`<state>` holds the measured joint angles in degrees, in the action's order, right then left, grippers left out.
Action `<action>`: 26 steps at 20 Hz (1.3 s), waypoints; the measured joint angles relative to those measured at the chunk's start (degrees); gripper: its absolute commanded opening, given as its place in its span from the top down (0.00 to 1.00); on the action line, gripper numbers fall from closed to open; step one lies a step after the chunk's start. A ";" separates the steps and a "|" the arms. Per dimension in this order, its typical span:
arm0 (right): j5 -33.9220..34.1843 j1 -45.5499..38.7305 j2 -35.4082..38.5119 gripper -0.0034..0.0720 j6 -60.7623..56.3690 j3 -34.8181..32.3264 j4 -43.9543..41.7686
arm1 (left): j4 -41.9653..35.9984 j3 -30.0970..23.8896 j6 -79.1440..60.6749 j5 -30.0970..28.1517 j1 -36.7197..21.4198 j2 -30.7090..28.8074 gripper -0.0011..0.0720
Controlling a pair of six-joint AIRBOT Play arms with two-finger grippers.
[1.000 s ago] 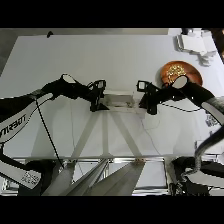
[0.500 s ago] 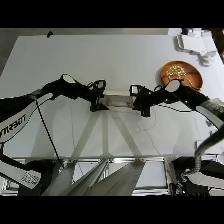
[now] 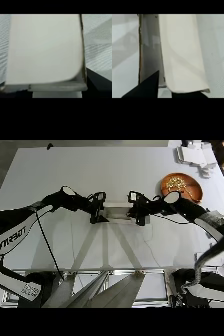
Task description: Fold the box and place the chain.
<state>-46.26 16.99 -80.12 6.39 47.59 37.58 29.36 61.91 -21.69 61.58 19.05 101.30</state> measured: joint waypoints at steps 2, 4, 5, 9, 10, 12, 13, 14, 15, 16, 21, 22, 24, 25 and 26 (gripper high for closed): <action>0.17 0.02 0.09 0.70 -0.09 0.00 -0.59 | 0.00 0.00 0.00 0.00 0.00 0.00 0.77; -0.31 0.02 0.87 0.80 -0.15 0.00 -0.92 | -0.02 -0.02 0.02 -0.02 0.00 0.00 0.77; -1.05 0.04 1.79 0.92 -0.15 0.00 -1.05 | 0.00 0.00 -0.07 -0.02 0.00 0.00 0.77; -4.76 0.04 8.72 0.94 -2.73 0.00 2.40 | 0.00 0.00 -0.09 -0.04 0.00 0.00 0.77; -5.46 0.07 11.26 0.94 -4.66 0.00 4.35 | 0.00 0.00 -0.09 -0.04 0.00 0.00 0.77; -6.05 0.00 16.76 0.94 -9.60 0.00 8.94 | 0.00 0.00 -0.09 -0.04 0.00 0.00 0.77; -6.34 -0.24 19.47 0.94 -12.41 0.00 11.19 | 0.00 0.00 -0.09 -0.04 0.00 0.00 0.77; -6.54 -0.76 22.40 0.94 -15.96 0.00 13.55 | 0.00 0.00 -0.09 -0.04 0.00 0.00 0.77; -6.62 -1.64 24.94 0.94 -19.58 -0.09 15.74 | 0.00 0.00 -0.09 -0.04 0.00 0.00 0.77; -6.75 -3.02 27.32 0.94 -23.80 -0.17 17.77 | 0.02 0.00 -0.09 -0.04 0.00 0.00 0.77; -10.19 -13.60 31.52 0.95 -42.75 -1.22 23.10 | 0.00 0.00 -0.07 -0.04 0.00 0.00 0.77; -11.10 -15.54 30.93 0.95 -45.33 -1.64 23.58 | 0.00 0.00 -0.07 -0.04 0.00 0.00 0.77; -12.39 -18.14 28.63 0.95 -49.27 -2.97 23.82 | 0.00 0.00 -0.07 -0.04 0.00 0.00 0.77; -12.87 -18.99 26.82 0.95 -50.69 -3.80 23.50 | 0.00 0.00 -0.09 -0.04 0.00 0.00 0.77; -13.14 -19.52 24.83 0.95 -51.80 -4.52 22.58 | 0.02 -0.02 -0.07 -0.04 0.00 0.00 0.77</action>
